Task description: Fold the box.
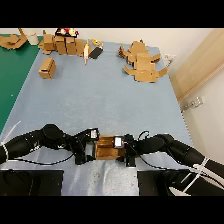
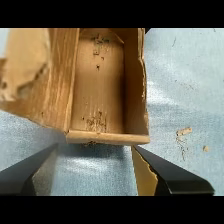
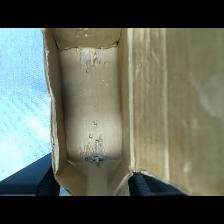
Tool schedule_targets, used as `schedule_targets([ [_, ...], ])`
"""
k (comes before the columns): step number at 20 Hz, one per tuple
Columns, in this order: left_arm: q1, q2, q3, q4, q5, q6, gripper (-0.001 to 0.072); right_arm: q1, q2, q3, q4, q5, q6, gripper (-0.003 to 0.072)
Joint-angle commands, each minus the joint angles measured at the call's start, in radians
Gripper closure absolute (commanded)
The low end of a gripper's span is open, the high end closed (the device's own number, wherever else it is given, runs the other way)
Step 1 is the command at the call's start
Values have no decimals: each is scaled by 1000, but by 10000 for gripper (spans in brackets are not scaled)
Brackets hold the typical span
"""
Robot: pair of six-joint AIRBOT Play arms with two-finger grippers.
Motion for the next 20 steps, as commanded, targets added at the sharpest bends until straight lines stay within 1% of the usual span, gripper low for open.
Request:
schedule_targets([
  [1,1,0,1,29,5,-23,11,0,0,0,0,2,0,251],
  [7,0,0,1,31,5,-18,11,0,0,0,0,2,0,251],
  [14,0,0,4,30,-19,-18,11,0,0,0,0,3,0,251],
  [17,0,0,4,26,-16,-79,11,0,0,0,0,3,0,251],
  [20,0,0,4,22,-18,-79,11,0,0,0,0,4,0,251],
])
